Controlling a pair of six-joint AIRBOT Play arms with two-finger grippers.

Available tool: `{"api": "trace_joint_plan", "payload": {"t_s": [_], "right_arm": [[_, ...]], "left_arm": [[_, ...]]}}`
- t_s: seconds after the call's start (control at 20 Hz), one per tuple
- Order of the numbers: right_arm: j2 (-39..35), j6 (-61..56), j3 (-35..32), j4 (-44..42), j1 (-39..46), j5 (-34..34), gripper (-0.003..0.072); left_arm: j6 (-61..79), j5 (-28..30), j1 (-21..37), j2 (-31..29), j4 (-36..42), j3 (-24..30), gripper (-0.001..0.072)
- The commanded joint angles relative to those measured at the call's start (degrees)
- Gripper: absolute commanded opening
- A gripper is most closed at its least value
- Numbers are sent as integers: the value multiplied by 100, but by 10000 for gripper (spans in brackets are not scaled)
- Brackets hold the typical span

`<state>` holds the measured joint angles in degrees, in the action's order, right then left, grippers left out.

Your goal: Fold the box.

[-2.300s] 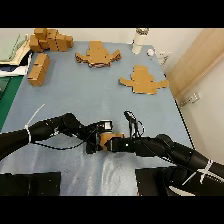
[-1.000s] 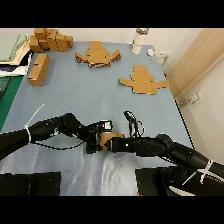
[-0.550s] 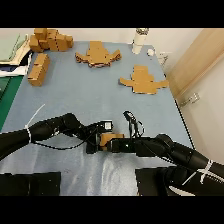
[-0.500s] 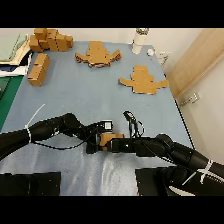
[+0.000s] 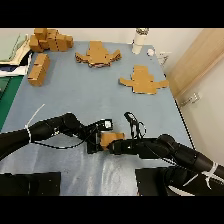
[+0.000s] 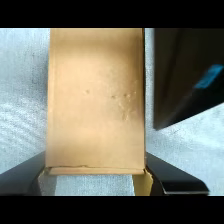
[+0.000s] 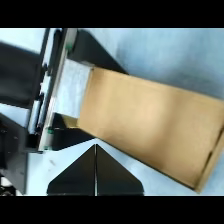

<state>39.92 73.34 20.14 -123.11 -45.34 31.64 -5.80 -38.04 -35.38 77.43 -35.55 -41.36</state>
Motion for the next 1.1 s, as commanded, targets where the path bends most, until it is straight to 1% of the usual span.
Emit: {"api": "trace_joint_plan", "payload": {"t_s": [0.0,0.15,0.3,0.45,0.65,0.75,0.9,0.95,1.05], "right_arm": [[-424,-898,2,1051,243,476,2],[-820,-2015,2,2507,660,1034,2],[-1182,-2905,2,3541,1054,1362,4],[-1276,-3003,2,3724,1307,1650,4],[-1272,-3005,2,3864,1325,1856,4],[-1272,-3005,2,3895,1325,1880,4],[-1272,-3005,2,3895,1325,1908,4],[-1272,-3005,2,3893,1322,1908,4],[-1272,-3005,2,3893,1322,1908,4]], "left_arm": [[-24,-35,2,-4,-13,-13,578],[-26,-57,4,-4,4,-13,578],[-26,-52,4,-4,55,-13,578],[-26,-48,11,-4,133,-74,578],[-107,-35,11,-4,127,-308,578],[-415,133,35,-4,52,-417,578],[-586,354,267,-4,42,-496,579],[-590,328,358,-4,44,-496,579],[-625,55,422,-2,42,-490,579]]}}
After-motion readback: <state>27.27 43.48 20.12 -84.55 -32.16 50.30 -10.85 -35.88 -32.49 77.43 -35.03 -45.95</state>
